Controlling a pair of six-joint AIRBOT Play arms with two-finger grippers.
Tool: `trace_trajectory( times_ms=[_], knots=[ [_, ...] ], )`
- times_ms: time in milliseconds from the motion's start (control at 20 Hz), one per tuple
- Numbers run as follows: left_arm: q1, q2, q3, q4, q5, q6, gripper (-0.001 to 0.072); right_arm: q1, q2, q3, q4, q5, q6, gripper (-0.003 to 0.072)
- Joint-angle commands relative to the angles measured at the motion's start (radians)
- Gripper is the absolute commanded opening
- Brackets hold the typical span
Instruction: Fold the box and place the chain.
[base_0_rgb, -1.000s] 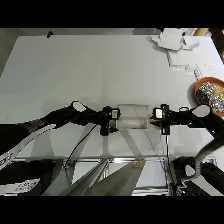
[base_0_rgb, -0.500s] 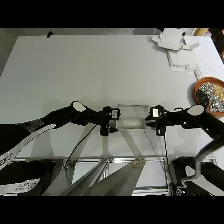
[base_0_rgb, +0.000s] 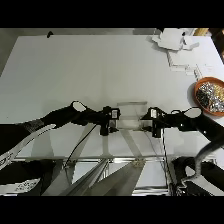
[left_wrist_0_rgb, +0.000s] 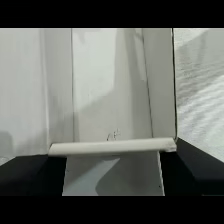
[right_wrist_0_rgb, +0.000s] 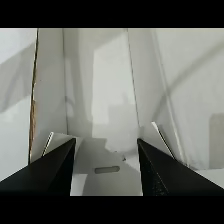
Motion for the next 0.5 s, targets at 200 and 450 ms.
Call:
trace_trajectory(
  times_ms=[200, 450],
  knots=[
    [-0.001, 0.000, 0.000, 0.001, -0.005, 0.000, 0.0320, -0.104, 0.241, -0.004, -0.256, -0.012, 0.463, 0.0279],
    [-0.001, 0.000, 0.000, 0.000, -0.007, 0.000, 0.0320, -0.104, 0.401, -0.004, -0.236, 0.041, 0.705, 0.0020]
  ],
)
